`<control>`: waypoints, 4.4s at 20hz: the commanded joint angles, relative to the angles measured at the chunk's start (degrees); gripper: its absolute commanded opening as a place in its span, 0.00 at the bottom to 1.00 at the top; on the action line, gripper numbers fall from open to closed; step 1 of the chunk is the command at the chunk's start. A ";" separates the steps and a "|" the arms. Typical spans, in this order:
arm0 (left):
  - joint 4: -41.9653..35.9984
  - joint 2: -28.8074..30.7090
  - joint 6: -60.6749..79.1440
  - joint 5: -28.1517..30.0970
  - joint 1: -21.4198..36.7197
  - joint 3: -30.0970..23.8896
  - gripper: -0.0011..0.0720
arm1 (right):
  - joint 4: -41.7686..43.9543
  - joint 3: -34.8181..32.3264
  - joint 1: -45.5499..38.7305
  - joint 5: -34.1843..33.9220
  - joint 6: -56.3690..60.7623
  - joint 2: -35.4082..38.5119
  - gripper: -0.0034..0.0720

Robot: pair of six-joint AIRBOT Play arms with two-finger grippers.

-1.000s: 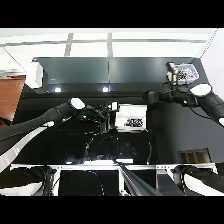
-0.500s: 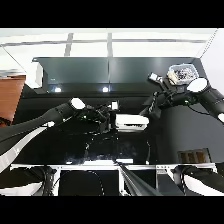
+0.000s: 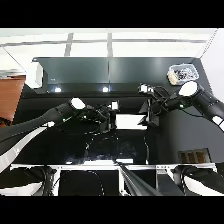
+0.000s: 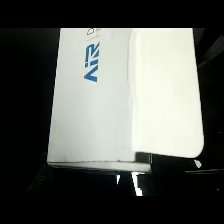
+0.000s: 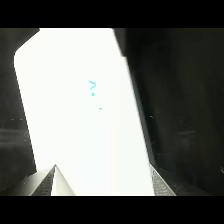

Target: Fold the box and place the chain.

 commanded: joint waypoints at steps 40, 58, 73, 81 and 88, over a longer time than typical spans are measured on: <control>1.14 -0.04 0.02 -0.31 -0.15 0.02 0.70 | 12.55 -11.98 0.46 -11.13 38.73 4.39 0.12; 2.16 1.38 -4.59 -1.60 -0.13 0.92 1.00 | 4.35 -6.80 -12.83 -0.24 41.22 17.27 0.12; 9.20 -7.08 -25.70 -1.33 -10.21 23.87 0.99 | -5.16 -7.41 -30.56 -0.68 41.22 20.48 0.12; 20.22 -10.62 -33.92 -12.22 -10.97 26.93 0.99 | -5.16 -7.52 -30.56 -0.81 41.22 20.48 0.12; 25.70 -10.64 -38.10 -13.75 -12.59 28.06 0.99 | -5.16 -7.52 -30.56 -0.59 41.24 20.48 0.12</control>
